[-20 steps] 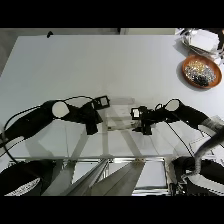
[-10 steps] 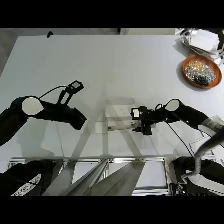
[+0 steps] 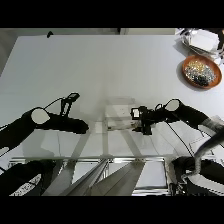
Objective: Fold the box and place the chain.
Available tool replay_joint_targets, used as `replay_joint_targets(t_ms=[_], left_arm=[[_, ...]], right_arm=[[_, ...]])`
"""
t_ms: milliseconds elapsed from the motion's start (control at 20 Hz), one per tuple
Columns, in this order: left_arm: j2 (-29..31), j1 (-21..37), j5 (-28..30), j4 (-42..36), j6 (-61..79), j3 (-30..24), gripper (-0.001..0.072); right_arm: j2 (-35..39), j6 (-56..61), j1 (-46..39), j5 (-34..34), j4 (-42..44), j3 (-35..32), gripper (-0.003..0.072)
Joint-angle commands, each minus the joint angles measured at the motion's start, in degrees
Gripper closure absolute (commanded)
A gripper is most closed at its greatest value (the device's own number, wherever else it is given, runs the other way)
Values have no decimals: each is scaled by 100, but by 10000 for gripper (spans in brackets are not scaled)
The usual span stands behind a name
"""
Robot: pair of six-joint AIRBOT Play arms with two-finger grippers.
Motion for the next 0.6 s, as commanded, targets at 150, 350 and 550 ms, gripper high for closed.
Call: replay_joint_targets(t_ms=[150, 350, 550], left_arm=[[-564, -341, 664, -603, 192, -52, 705], [-564, -522, 892, -1056, 472, -52, 704], [-538, -544, 1062, -1250, 490, -42, 694]], right_arm=[[4, 2, 0, 2, 2, 2, 404], [4, 2, 0, 2, 2, 2, 404], [4, 2, 0, 2, 2, 2, 404]])
